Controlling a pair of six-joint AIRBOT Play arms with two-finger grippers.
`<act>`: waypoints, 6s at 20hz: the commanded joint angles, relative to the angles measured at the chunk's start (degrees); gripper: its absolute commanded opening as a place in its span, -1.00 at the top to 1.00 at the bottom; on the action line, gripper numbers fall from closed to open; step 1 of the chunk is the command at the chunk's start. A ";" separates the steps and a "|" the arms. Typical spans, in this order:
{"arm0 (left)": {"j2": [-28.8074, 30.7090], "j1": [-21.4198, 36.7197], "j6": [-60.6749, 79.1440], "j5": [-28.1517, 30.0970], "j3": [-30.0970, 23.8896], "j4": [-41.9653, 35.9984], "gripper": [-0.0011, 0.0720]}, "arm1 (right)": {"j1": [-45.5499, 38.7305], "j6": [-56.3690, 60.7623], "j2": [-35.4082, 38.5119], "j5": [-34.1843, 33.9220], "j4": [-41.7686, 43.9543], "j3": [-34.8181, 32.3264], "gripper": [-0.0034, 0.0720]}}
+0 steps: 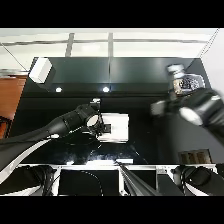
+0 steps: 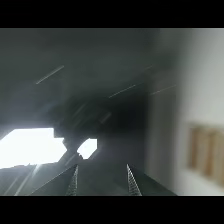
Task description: Fold the box and place the chain.
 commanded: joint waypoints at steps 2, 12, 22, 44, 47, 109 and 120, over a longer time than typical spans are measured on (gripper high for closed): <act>-0.04 0.00 -0.04 0.52 0.00 -0.07 0.90 | -20.06 -3.80 3.26 -15.41 -12.50 -3.93 -0.12; -0.04 0.00 -0.04 1.31 0.00 -0.17 0.90 | -48.39 -14.51 -30.21 -34.16 13.73 9.97 -0.15; -0.04 0.00 -0.04 1.31 0.00 -0.20 0.90 | -48.24 -26.73 -48.59 -25.20 21.81 27.85 -0.89; -0.04 0.00 -0.04 1.29 0.00 -0.24 0.90 | -48.09 -45.55 -15.47 -7.13 29.92 35.69 0.90; -0.04 0.00 -0.07 1.31 0.00 -0.22 0.90 | -47.93 -49.46 -10.88 6.05 39.39 34.36 0.90; 16.76 1.11 13.79 -9.92 4.09 2.12 -0.19 | -23.12 -57.13 -1.99 -7.08 61.46 -8.94 0.16; 34.97 39.58 63.34 10.95 -28.26 -41.35 -0.19 | -23.10 -54.34 -1.99 -8.15 61.44 -8.94 0.16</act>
